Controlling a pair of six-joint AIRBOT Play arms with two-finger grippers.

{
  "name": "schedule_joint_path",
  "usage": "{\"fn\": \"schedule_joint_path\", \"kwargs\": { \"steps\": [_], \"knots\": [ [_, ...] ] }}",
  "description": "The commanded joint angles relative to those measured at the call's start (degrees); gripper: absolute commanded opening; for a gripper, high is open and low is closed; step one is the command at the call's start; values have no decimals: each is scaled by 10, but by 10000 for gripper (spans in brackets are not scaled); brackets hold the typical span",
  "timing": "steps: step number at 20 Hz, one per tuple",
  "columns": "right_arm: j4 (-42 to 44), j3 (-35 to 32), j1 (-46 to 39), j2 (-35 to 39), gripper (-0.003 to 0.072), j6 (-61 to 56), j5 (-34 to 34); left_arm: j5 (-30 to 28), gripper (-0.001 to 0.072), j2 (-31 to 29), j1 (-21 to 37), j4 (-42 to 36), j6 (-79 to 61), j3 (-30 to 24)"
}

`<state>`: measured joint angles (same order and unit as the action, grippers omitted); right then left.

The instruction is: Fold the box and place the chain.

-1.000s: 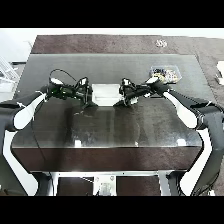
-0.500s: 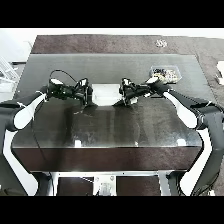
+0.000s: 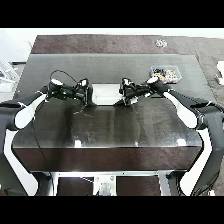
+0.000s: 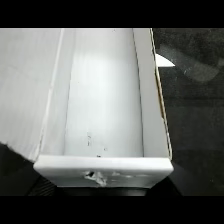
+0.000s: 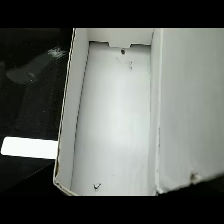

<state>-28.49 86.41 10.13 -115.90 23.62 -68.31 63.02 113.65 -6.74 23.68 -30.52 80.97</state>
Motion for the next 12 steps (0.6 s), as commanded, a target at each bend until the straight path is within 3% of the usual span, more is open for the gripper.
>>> {"fn": "schedule_joint_path", "kwargs": {
  "steps": [1,12],
  "knots": [
    [-1,0,0,0,469,0,-2,11,412,0,0,-3,0,0],
    [-1,0,0,0,469,0,-2,10,411,0,0,-8,0,0]
  ]
}}
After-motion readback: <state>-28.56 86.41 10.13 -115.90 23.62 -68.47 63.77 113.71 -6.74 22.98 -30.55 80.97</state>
